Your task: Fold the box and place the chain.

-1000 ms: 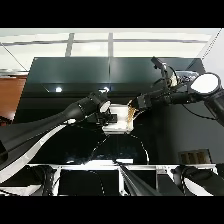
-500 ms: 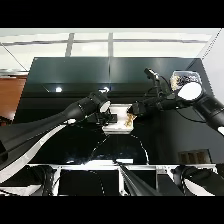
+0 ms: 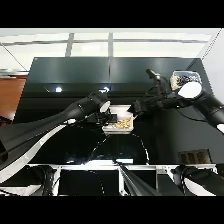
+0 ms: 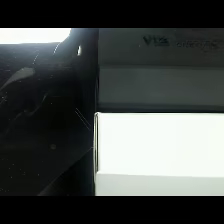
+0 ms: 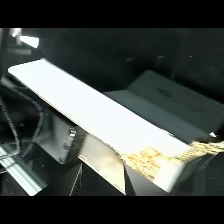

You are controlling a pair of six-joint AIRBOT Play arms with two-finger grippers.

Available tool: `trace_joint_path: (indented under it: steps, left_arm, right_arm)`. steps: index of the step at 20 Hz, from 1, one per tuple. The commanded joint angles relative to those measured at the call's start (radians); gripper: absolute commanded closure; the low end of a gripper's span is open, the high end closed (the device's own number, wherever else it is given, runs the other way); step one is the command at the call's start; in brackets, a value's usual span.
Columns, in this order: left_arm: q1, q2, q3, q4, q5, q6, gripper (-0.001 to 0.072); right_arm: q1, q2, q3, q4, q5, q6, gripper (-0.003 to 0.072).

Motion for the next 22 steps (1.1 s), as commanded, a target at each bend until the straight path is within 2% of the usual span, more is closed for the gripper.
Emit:
trace_joint_path:
  steps: [1, 4, 5, 6, 9, 11, 12, 15, 19, 22]
  left_arm:
    - [0.001, -0.001, 0.001, 0.000, 0.000, 0.000, 0.0679]
    - [0.001, -0.001, 0.000, -0.001, 0.000, 0.000, 0.0679]
    - [0.001, -0.001, 0.001, -0.001, 0.000, 0.000, 0.0679]
    - [0.001, -0.001, 0.001, -0.001, 0.000, 0.000, 0.0679]
    - [0.001, -0.001, 0.001, -0.001, 0.000, 0.000, 0.0679]
    - [0.001, -0.001, 0.001, -0.001, 0.000, 0.000, 0.0679]
    - [0.001, -0.001, 0.001, -0.001, 0.000, 0.000, 0.0680]
    - [0.001, -0.001, 0.001, -0.003, 0.000, 0.000, 0.0679]
    - [0.001, -0.001, 0.000, -0.003, 0.000, 0.000, 0.0679]
    - [0.000, -0.001, 0.001, -0.003, 0.000, 0.000, 0.0679]
  right_arm:
    - [-0.158, 0.048, 0.005, -0.070, 0.074, -0.090, 0.0359]
    - [-0.247, 0.076, -0.042, -0.179, 0.014, -0.278, 0.0357]
    - [-0.251, 0.076, -0.076, -0.185, -0.042, -0.365, 0.0204]
    - [-0.249, 0.076, -0.112, -0.184, -0.103, -0.450, -0.0034]
    - [-0.218, 0.053, -0.209, -0.185, -0.242, -0.800, -0.0034]
    - [-0.198, 0.027, -0.256, -0.184, -0.264, -1.081, -0.0034]
    - [-0.194, 0.006, -0.265, -0.177, -0.280, -1.155, -0.0034]
    - [-0.195, -0.064, -0.264, -0.111, -0.374, -1.242, -0.0034]
    - [-0.195, -0.124, -0.262, 0.032, -0.399, -1.380, -0.0034]
    - [-0.196, -0.130, -0.237, 0.081, -0.416, -1.347, -0.0034]
